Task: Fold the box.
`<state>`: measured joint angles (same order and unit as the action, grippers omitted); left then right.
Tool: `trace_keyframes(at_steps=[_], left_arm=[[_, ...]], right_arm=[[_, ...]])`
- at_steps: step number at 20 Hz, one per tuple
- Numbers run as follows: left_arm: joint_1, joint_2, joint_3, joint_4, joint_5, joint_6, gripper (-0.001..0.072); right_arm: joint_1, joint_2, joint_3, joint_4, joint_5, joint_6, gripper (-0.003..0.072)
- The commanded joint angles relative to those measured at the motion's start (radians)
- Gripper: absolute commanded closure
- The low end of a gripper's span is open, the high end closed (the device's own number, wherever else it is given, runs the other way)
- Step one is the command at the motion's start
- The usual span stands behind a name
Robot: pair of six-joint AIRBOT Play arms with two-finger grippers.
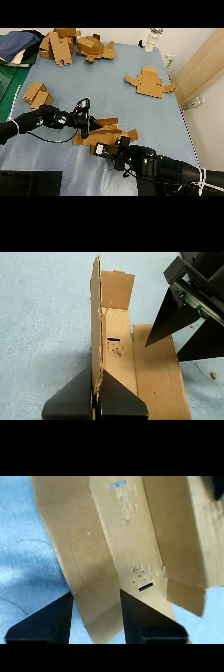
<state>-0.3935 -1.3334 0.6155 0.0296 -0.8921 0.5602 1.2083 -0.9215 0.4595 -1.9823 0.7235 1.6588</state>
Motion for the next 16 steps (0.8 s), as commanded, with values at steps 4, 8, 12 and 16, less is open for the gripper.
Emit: trace_keyframes(at_steps=[4, 8, 12, 16], left_arm=[[0.000, 0.000, 0.000, 0.000, -0.001, 0.000, 0.0698], [0.000, 0.000, 0.000, 0.000, -0.009, 0.000, 0.0698], [0.000, 0.000, 0.000, 0.000, -0.010, 0.000, 0.0697], [0.000, 0.000, 0.000, 0.000, -0.009, 0.000, 0.0697]], right_arm=[[-0.133, 0.001, -0.001, 0.001, -0.080, -0.124, 0.0247], [-0.349, 0.032, -0.001, 0.584, -0.152, -0.783, 0.0247], [-0.553, 0.036, 0.000, 0.970, -0.096, -1.162, 0.0240], [-0.573, 0.037, 0.000, 0.969, -0.095, -1.133, 0.0241]])
